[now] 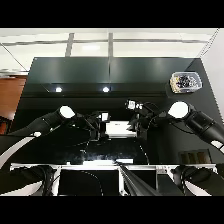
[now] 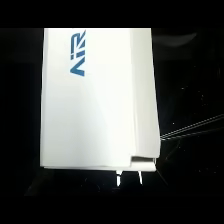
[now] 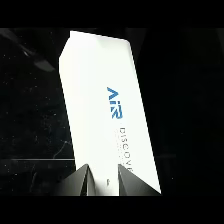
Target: Fold the box and place the chain.
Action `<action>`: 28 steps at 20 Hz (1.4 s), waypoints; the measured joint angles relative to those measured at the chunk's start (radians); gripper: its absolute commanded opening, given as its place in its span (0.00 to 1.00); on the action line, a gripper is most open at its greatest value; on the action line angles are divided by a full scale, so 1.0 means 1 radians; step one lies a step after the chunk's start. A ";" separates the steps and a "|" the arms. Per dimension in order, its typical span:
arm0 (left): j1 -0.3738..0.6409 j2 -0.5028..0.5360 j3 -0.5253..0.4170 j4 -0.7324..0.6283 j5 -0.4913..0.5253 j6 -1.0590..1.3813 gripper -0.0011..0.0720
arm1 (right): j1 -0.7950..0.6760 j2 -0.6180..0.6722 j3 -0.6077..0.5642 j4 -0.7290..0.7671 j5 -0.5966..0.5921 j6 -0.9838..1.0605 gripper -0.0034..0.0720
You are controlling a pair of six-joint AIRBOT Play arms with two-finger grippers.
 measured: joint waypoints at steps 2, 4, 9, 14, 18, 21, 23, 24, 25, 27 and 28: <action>0.000 0.000 0.000 0.000 0.001 0.002 0.62 | 0.000 0.000 0.000 0.002 -0.024 0.002 0.30; 0.000 0.000 0.000 0.000 0.000 0.002 0.62 | 0.000 0.000 0.000 0.000 -0.026 0.003 0.30; 0.000 0.000 0.000 0.000 -0.004 0.002 0.62 | 0.000 0.000 0.000 0.000 -0.021 0.006 0.30; 0.000 0.000 0.000 0.001 -0.007 0.003 0.62 | 0.001 0.000 0.000 0.000 -0.004 0.006 0.33; 0.000 0.000 0.000 0.001 -0.007 0.003 0.62 | 0.001 0.000 0.000 0.000 0.003 0.006 0.33; 0.000 0.000 0.000 0.001 -0.007 0.002 0.62 | 0.001 0.000 0.000 -0.008 0.009 0.013 0.33; 0.000 0.000 0.000 0.001 -0.007 0.002 0.62 | 0.001 0.000 0.000 -0.012 0.016 0.021 0.33; 0.000 0.000 0.000 0.001 -0.006 0.002 0.62 | 0.001 0.000 0.000 -0.014 0.018 0.025 0.33; 0.000 0.000 0.000 0.001 -0.006 0.002 0.62 | 0.001 0.000 0.000 -0.016 0.019 0.027 0.33; 0.000 0.000 0.000 0.001 -0.006 0.002 0.62 | 0.001 0.000 0.000 -0.018 0.022 0.030 0.33; 0.000 0.000 0.000 0.001 -0.006 0.002 0.62 | 0.001 0.000 0.000 -0.019 0.023 0.032 0.33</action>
